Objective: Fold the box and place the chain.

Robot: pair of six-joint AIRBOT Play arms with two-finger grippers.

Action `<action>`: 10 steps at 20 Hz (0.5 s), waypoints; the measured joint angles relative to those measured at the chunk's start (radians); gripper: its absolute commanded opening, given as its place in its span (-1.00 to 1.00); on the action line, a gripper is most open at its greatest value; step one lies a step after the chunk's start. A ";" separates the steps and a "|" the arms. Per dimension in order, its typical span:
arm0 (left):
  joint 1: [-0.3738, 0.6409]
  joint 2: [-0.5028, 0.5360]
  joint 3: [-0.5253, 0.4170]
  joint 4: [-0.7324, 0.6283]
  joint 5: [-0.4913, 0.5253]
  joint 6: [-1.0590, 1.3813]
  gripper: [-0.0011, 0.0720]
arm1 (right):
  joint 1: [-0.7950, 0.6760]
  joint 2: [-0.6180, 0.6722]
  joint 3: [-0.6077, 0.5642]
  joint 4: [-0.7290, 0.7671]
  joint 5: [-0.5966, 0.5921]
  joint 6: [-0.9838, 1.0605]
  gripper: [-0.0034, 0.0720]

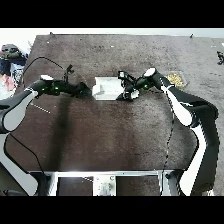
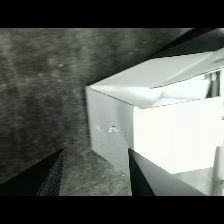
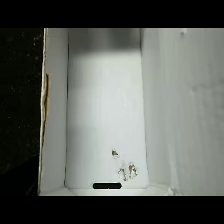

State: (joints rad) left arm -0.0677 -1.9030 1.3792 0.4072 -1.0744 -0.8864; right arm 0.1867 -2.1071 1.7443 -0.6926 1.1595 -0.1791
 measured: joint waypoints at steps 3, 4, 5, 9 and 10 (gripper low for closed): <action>-0.008 0.000 0.006 -0.029 -0.019 0.003 0.18 | 0.000 0.000 0.000 0.000 0.000 0.000 0.52; -0.014 0.000 0.013 -0.033 -0.025 0.002 0.18 | 0.000 0.000 0.000 0.000 0.000 0.000 0.52; -0.020 0.000 0.023 -0.034 -0.027 -0.006 0.18 | 0.000 0.000 0.000 0.000 0.000 0.000 0.52; -0.051 0.000 0.076 0.017 -0.042 -0.080 0.17 | 0.000 0.000 0.000 0.000 0.000 0.000 0.52; -0.061 0.000 0.092 0.042 -0.044 -0.111 0.17 | 0.000 0.000 0.000 0.000 0.000 0.000 0.52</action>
State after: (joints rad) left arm -0.1287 -1.9030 1.4712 0.4496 -1.1183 -0.9970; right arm 0.1867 -2.1071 1.7443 -0.6926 1.1595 -0.1791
